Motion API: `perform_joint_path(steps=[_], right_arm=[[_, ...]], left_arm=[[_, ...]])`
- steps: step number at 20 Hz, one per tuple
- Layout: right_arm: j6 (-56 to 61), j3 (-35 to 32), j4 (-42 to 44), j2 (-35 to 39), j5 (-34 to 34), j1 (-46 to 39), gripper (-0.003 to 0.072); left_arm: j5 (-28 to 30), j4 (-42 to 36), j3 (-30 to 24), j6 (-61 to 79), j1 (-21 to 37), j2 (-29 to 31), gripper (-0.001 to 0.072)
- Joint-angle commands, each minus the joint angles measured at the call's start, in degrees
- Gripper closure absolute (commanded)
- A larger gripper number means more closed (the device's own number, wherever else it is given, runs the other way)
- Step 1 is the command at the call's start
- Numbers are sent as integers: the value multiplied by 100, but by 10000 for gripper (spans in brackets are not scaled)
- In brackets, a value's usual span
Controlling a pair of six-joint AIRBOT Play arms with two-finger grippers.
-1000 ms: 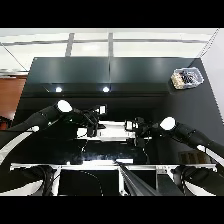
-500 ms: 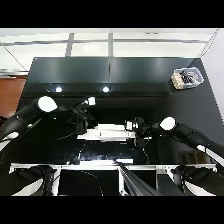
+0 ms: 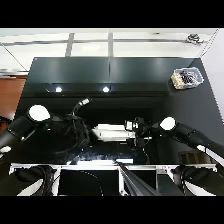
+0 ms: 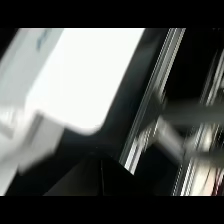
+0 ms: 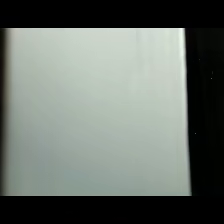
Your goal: Fold the box and place the chain.
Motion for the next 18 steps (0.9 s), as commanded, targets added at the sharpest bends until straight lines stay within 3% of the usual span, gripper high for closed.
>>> perform_joint_path(steps=[1,4,12,15,18], right_arm=[[0,2,2,-4,2,7,210],[0,2,2,-4,2,7,210],[0,2,2,-4,2,7,210],[0,2,2,-4,2,7,210],[0,2,2,-4,2,7,210]], left_arm=[[2006,-2511,-413,1005,-101,-151,687],[2894,-2769,-409,1357,-103,-590,687],[2828,-1259,-229,1095,-511,-1370,688],[2824,-160,50,507,-616,-1419,688],[2691,372,389,352,-457,-1290,688]])
